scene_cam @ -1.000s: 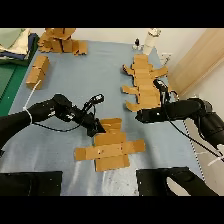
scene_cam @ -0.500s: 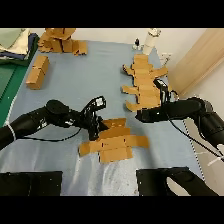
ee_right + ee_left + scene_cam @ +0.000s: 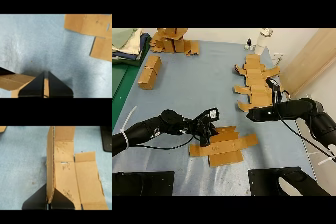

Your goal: Fold the box.

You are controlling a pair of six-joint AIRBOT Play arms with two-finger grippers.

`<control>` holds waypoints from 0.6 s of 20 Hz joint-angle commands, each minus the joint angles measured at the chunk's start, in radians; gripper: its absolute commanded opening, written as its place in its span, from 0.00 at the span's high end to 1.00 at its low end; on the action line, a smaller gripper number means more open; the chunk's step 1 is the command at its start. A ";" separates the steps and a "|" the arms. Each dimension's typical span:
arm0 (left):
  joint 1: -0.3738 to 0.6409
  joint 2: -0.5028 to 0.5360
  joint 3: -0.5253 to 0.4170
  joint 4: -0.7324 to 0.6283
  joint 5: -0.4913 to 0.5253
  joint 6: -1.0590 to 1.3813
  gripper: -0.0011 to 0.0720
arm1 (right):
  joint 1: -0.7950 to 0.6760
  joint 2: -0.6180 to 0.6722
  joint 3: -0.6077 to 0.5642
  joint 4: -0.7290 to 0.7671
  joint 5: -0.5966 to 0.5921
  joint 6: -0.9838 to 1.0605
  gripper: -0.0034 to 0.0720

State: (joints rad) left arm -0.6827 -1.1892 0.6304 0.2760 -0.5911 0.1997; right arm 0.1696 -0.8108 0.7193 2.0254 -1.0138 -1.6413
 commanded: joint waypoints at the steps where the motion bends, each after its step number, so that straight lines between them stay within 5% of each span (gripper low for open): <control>1: -0.004 -0.001 -0.004 0.001 -0.018 0.014 0.97 | 0.001 0.000 -0.019 0.016 -0.009 0.002 0.88; 2: -0.004 0.000 -0.004 0.001 -0.035 0.014 0.97 | 0.001 0.000 -0.026 0.023 -0.025 0.003 0.95; 8: -0.003 0.000 -0.004 0.000 -0.083 0.013 0.97 | 0.001 0.001 -0.084 0.059 -0.221 0.011 0.95; 12: -0.003 0.000 -0.004 0.000 -0.084 0.012 0.97 | 0.013 0.000 -0.197 0.057 -0.142 0.011 0.95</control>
State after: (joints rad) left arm -0.6857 -1.1892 0.6270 0.2764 -0.6685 0.2123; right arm 0.1764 -0.8104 0.5865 2.0769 -1.1847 -1.6310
